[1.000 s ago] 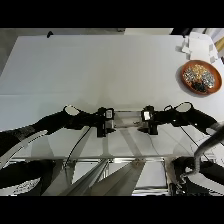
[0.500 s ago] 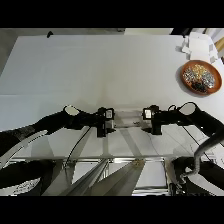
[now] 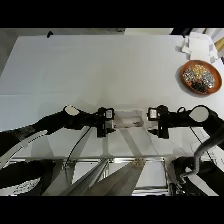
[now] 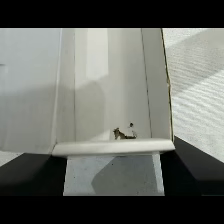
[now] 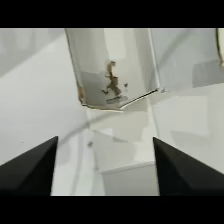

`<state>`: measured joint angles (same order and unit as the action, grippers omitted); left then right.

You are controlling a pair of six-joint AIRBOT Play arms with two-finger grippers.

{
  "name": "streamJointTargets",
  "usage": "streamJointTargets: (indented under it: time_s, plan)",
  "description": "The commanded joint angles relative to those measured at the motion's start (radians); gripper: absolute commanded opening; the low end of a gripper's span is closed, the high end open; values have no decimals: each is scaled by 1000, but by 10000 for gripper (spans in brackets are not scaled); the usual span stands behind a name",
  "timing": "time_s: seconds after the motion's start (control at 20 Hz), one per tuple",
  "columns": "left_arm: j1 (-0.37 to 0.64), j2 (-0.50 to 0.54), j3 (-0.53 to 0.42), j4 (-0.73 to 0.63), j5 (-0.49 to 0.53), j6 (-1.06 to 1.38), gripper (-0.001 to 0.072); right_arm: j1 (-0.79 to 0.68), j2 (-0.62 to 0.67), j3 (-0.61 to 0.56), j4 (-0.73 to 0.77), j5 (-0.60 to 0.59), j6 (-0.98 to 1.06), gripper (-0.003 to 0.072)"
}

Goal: Fold the box and place the chain.

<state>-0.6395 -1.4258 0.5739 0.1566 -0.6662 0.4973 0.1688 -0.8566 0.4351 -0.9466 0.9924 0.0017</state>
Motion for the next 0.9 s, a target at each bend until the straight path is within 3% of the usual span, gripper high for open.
streamJointTargets:
  time_s: [0.0,0.05,0.1,0.25,0.45,0.6,0.85]
  plan:
    - [0,0,1,0,0,0,312,0,71,1,55,134,111,327]
    - [0,0,1,0,0,0,312,0,71,1,118,157,110,147]
    - [0,0,1,0,0,0,312,0,71,1,190,170,109,17]
    - [0,0,1,0,0,0,312,0,66,1,385,106,103,15]
    - [0,0,1,0,0,0,312,0,31,1,565,-115,106,15]
    - [0,0,1,0,0,0,312,0,-42,1,585,-234,131,15]
    - [0,0,1,0,0,0,312,0,-211,1,581,-253,160,15]
